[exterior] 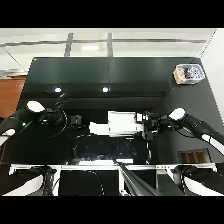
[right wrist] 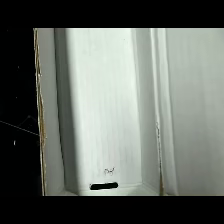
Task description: Fold the box and place the chain.
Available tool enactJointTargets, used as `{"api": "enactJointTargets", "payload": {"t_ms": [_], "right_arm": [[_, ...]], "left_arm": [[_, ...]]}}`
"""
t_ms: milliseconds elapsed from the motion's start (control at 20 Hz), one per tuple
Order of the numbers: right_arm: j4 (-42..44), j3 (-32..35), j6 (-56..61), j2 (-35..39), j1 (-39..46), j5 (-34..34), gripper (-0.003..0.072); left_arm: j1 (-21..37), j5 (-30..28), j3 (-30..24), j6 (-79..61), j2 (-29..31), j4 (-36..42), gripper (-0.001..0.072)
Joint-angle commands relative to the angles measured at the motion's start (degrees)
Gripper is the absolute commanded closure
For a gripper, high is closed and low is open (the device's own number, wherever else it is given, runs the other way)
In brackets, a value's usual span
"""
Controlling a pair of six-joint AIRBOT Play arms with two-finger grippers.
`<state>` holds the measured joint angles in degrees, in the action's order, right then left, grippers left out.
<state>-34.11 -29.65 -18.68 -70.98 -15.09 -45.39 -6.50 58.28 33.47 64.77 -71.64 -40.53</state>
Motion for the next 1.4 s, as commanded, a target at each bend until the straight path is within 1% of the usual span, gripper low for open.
{"api": "enactJointTargets", "payload": {"t_ms": [0, 100, 250, 350, 450, 500, 550, 600, 650, 850, 900, 950, 1000, 1050, 1150, 1250, 1300, 1350], "right_arm": [[0.0, 0.0, 0.0, 0.0, 0.0, 0.0, 0.0554], [0.0, 0.0, 0.0, 0.0, 0.0, 0.0, 0.0554], [0.0, 0.0, 0.0, 0.0, 0.0, 0.0, 0.0554], [0.0, 0.0, 0.0, 0.0, 0.0, 0.0, 0.0554], [0.0, 0.0, 0.0, 0.0, 0.0, 0.0, 0.0554], [0.0, 0.0, 0.0, 0.0, 0.0, 0.0, 0.0554], [0.0, 0.0, 0.0, 0.0, 0.0, 0.0, 0.0554], [0.0, 0.0, 0.0, 0.0, 0.0, 0.0, 0.0554], [0.0, 0.0, 0.0, 0.0, 0.0, 0.0, 0.0554], [0.0, 0.0, 0.0, 0.0, 0.0, 0.0, 0.0554], [0.0, 0.0, 0.0, 0.0, 0.0, 0.0, 0.0554], [0.0, 0.0, 0.0, 0.0, 0.0, 0.0, 0.0554], [0.0, 0.0, 0.0, 0.0, 0.0, 0.0, 0.0554], [0.0, 0.0, 0.0, 0.0, 0.0, 0.0, 0.0554], [0.0, 0.0, 0.0, 0.0, 0.0, 0.0, 0.0554], [0.0, 0.0, 0.0, 0.0, 0.0, 0.0, 0.0554], [0.0, 0.0, 0.0, 0.0, 0.0, 0.0, 0.0554], [0.0, 0.0, 0.0, 0.0, 0.0, 0.0, 0.0554]], "left_arm": [[-1.6, 1.4, -0.2, 0.1, -8.1, 8.7, 0.0688], [-6.1, -0.6, 0.4, -0.4, -10.2, 10.3, 0.0688], [-10.7, -0.7, 0.7, -7.3, -10.8, 18.3, 0.0688], [-11.4, -0.5, 0.7, -10.8, -10.8, 22.8, 0.0688], [-10.6, 1.6, 0.8, -12.4, -10.8, 25.5, 0.0677], [-9.8, 3.0, 0.8, -12.3, -10.8, 26.1, 0.052], [-9.0, 4.5, 0.8, -12.3, -10.8, 26.3, 0.0297], [-8.5, 5.7, 0.8, -12.3, -10.8, 26.3, 0.0149], [-8.2, 6.7, 0.8, -12.3, -10.8, 26.3, 0.0137], [-9.7, 7.0, 1.2, -14.0, -10.8, 26.0, 0.0138], [-10.0, 7.0, 1.9, -14.0, -10.8, 25.8, 0.0143], [-10.5, 7.0, 2.9, -14.0, -10.8, 25.7, 0.0169], [-10.8, 6.8, 4.2, -13.4, -10.8, 25.1, 0.017], [-11.4, 6.6, 5.7, -11.1, -10.8, 23.1, 0.0219], [-13.2, 5.7, 9.2, -2.2, -10.7, 16.5, 0.0219], [-15.4, 5.0, 13.4, 8.9, -10.7, 6.6, 0.022], [-16.6, 5.0, 15.4, 12.3, -10.7, 3.0, 0.0219], [-17.8, 4.9, 17.3, 13.9, -10.7, 1.3, 0.022]]}}
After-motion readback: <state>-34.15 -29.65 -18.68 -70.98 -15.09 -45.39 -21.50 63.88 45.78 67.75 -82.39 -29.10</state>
